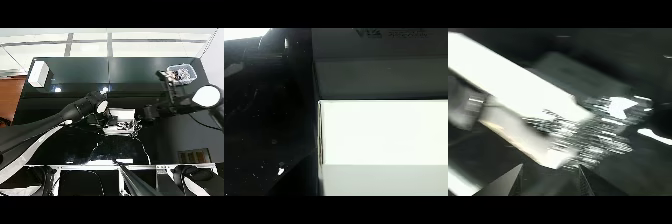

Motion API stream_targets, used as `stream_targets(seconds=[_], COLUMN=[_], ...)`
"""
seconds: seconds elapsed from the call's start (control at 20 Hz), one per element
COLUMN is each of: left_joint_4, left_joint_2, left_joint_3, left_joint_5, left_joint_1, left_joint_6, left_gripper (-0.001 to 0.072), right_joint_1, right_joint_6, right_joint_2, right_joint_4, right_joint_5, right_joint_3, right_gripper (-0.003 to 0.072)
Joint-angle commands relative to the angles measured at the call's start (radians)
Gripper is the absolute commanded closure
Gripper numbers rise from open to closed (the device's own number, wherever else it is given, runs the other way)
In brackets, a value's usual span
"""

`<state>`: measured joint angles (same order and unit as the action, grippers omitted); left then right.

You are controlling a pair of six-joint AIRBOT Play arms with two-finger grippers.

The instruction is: Fold the box and place the chain.

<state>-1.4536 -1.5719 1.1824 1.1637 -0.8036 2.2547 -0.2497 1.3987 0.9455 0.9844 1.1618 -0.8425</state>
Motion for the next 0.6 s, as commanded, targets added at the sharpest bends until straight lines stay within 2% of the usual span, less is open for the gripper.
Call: stream_targets(seconds=[0.0, 0.1, 0.15, 0.2, 0.3, 0.4, 0.45, 0.55], left_joint_4=[0.0, 0.0, 0.0, 0.0, 0.0, 0.0, 0.0, 0.0], left_joint_2=[0.0, 0.0, 0.0, 0.0, 0.0, 0.0, 0.0, 0.0], left_joint_3=[0.0, 0.0, 0.0, 0.0, 0.0, 0.0, 0.0, 0.0], left_joint_5=[0.001, 0.001, 0.0, 0.0, 0.001, 0.001, 0.001, 0.001], left_joint_1=[0.0, 0.0, 0.0, 0.0, 0.0, 0.0, 0.0, 0.0], left_joint_6=[0.0, 0.0, 0.0, 0.0, 0.0, 0.0, 0.0, 0.0], left_gripper=[0.0681, 0.0681, 0.0681, 0.0681, 0.0681, 0.0681, 0.0681, 0.0681], right_joint_1=[0.082, 0.073, 0.063, 0.048, 0.0, -0.033, -0.031, -0.033], right_joint_6=[-0.163, -0.28, -0.356, -0.443, -0.701, -1.036, -1.15, -1.521], right_joint_2=[-0.092, -0.096, -0.096, -0.096, -0.089, -0.066, -0.036, 0.045], right_joint_4=[0.113, 0.127, 0.112, 0.089, 0.081, 0.077, -0.017, -0.204], right_joint_5=[-0.007, -0.08, -0.162, -0.244, -0.367, -0.387, -0.389, -0.379], right_joint_3=[0.123, 0.252, 0.313, 0.359, 0.407, 0.406, 0.406, 0.404], right_gripper=[0.0283, 0.028, 0.0158, -0.0025, -0.0025, -0.0025, -0.0024, -0.0025])
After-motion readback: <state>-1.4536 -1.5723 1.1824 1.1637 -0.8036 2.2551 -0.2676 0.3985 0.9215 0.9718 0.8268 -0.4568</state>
